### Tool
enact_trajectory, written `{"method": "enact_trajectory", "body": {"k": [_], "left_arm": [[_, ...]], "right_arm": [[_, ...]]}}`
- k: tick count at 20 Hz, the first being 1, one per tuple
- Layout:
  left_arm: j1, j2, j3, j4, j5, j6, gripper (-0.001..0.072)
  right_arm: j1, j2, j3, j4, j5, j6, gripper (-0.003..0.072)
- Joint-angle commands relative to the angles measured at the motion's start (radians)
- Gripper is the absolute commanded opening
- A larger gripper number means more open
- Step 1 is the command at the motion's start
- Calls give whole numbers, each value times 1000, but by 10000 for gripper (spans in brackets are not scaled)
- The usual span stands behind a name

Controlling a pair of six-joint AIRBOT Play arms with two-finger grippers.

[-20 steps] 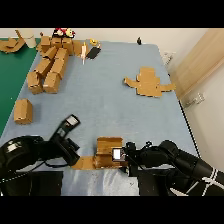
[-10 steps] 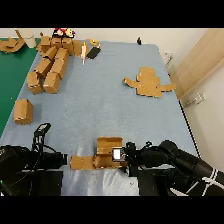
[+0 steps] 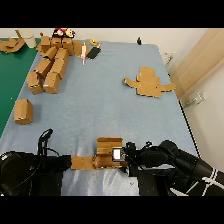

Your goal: Fold the box.

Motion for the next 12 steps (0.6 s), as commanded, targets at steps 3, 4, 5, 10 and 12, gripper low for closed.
{"method": "enact_trajectory", "body": {"k": [3,4,5,10,12], "left_arm": [[0,-1,-47,-113,74,37,10],[-2,-1,-52,-128,76,42,10],[-10,-1,-56,-141,85,52,10],[-105,-3,-60,-183,201,48,10],[-141,-19,-61,-203,234,38,10]], "right_arm": [[0,1,1,1,0,0,459],[0,1,1,1,0,0,459],[0,1,1,1,0,0,460],[0,1,1,1,0,0,459],[0,1,1,1,0,0,459]]}}
